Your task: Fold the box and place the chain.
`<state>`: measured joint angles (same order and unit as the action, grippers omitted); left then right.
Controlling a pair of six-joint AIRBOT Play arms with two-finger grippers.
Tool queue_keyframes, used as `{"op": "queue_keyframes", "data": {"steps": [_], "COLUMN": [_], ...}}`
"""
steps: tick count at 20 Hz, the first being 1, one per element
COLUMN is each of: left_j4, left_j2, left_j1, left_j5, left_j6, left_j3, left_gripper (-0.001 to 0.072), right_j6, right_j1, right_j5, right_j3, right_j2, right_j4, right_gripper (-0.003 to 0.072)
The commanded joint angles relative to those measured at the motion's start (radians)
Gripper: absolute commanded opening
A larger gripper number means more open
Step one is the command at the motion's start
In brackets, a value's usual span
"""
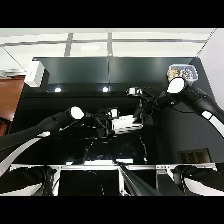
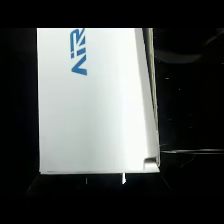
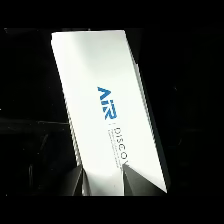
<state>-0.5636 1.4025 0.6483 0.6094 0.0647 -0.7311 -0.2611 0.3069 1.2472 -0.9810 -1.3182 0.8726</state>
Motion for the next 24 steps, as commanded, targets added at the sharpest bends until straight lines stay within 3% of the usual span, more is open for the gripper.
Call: {"op": "queue_keyframes", "data": {"steps": [1, 20, 24], "left_j4": [0.0, 0.0, 0.0], "left_j2": [0.001, 0.001, 0.001], "left_j1": [0.0, 0.0, 0.0], "left_j5": [0.001, 0.001, 0.001], "left_j6": [-0.001, -0.001, -0.001], "left_j3": [-0.001, -0.001, -0.001], "left_gripper": [0.035, 0.035, 0.035], "right_j6": [-0.001, -0.008, -0.012], "right_j1": [0.001, 0.001, 0.001], "right_j5": [0.017, 0.029, 0.027], "right_j3": [0.001, 0.002, 0.002], "right_j2": [0.0, -0.001, -0.001], "right_j4": [-0.001, -0.001, -0.001], "right_gripper": [0.021, 0.0212, 0.0179]}}
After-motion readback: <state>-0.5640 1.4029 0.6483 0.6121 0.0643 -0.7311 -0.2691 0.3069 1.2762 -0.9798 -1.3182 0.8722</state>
